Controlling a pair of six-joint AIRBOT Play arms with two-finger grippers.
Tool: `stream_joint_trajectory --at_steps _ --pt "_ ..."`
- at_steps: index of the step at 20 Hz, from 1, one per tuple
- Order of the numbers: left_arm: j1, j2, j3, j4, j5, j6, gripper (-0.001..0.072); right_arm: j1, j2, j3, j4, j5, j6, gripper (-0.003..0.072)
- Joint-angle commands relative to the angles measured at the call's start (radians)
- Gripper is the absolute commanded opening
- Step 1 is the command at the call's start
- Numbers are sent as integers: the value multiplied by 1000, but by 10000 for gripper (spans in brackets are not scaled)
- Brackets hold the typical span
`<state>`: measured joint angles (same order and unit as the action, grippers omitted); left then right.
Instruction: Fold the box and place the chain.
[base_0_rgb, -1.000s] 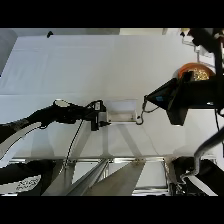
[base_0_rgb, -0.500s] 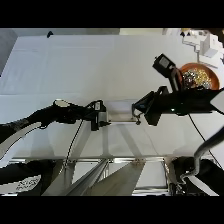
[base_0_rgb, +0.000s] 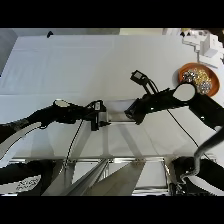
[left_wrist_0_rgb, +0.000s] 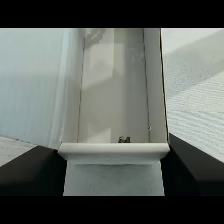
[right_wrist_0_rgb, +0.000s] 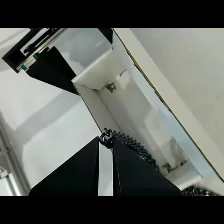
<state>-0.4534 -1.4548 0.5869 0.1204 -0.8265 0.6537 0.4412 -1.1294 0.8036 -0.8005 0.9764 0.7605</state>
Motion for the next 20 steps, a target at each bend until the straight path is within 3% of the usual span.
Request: stream_joint_trajectory --at_steps 1,7,11,13,14,20 --pt "1 0 0 0 0 0 132 85 -72 -2 5 -85 -49 16" --pt "1 0 1 0 0 0 132 187 -82 -2 0 -266 -24 16" --pt "1 0 1 0 0 0 132 187 -82 -2 -31 -259 23 18" --pt "1 0 1 0 0 0 132 187 -82 -2 -38 -259 29 138" --pt "1 0 1 0 0 0 132 187 -82 -2 -37 -259 29 153" --pt "1 0 0 0 0 0 132 186 -8 -1 -64 -221 38 180"
